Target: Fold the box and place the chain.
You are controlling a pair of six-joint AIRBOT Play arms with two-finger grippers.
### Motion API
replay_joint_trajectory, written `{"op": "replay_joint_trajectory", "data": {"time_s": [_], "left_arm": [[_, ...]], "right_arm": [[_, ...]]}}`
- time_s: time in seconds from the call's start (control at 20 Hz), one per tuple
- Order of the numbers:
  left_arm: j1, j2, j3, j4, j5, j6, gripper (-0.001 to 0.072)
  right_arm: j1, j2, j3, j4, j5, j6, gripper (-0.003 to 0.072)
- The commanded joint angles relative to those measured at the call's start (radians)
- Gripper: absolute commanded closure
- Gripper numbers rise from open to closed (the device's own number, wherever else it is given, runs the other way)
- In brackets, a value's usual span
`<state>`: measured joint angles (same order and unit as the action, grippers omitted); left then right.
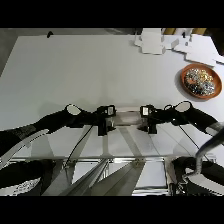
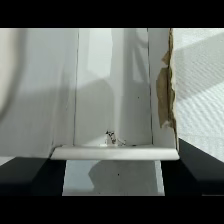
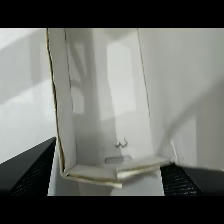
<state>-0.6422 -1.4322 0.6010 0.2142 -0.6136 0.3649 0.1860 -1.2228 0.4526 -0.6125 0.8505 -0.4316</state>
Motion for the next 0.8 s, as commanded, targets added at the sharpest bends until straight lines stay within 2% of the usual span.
{"op": "replay_joint_trajectory", "data": {"time_s": [0.0, 0.15, 0.35, 0.4, 0.5, 0.7, 0.75], "left_arm": [[0.0, 0.0, 0.0, 0.003, -0.003, 0.002, 0.0539], [0.0, 0.0, 0.0, 0.003, -0.004, 0.002, 0.0539], [0.0, 0.0, 0.0, 0.003, -0.004, 0.002, 0.0539], [0.0, 0.0, 0.0, 0.003, -0.004, 0.002, 0.0539], [0.0, 0.0, 0.0, 0.003, -0.004, 0.002, 0.0539], [0.0, 0.0, 0.0, 0.003, -0.004, 0.002, 0.0539], [0.0, 0.0, 0.0, 0.003, -0.004, 0.002, 0.0539]], "right_arm": [[0.0, 0.081, 0.0, -0.197, 0.037, 0.204, -0.0019], [0.0, 0.173, 0.0, -0.377, 0.085, 0.361, -0.0009], [0.0, 0.312, 0.0, -0.402, 0.132, 0.459, 0.0], [0.0, 0.349, 0.0, -0.399, 0.151, 0.465, 0.0034], [0.0, 0.411, 0.0, -0.327, 0.187, 0.469, 0.0205], [0.0, 0.446, 0.0, 0.025, 0.201, 0.391, 0.0673], [0.0, 0.431, 0.0, 0.115, 0.179, 0.357, 0.0668]]}}
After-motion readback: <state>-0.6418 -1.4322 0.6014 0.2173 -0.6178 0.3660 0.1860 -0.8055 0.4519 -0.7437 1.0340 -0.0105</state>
